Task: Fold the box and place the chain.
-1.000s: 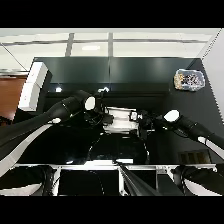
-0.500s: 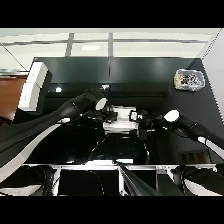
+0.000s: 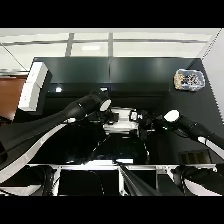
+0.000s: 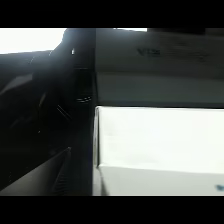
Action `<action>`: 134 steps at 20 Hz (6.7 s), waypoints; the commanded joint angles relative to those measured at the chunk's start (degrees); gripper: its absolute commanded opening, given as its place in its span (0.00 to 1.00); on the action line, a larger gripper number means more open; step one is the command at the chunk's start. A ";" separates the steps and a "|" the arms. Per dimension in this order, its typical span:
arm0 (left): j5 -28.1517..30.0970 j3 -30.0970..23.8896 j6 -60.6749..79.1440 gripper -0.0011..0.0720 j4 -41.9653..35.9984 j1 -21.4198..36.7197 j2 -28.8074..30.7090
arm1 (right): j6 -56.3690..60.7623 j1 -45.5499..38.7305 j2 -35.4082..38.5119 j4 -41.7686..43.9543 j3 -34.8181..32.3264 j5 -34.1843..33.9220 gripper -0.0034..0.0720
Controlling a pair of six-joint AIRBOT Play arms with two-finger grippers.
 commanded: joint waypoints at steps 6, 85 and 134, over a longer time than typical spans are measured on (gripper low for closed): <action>1.70 0.07 3.06 0.52 -1.44 0.07 -1.22 | 0.04 0.00 0.04 0.02 0.02 0.02 0.21; 1.77 0.11 7.74 0.05 -6.40 0.68 -2.84 | 9.79 3.32 3.52 -2.62 -0.39 -0.59 0.37; -0.83 0.07 4.33 0.05 -0.98 1.42 -0.44 | 68.83 -20.15 -1.33 -0.42 6.21 30.32 0.07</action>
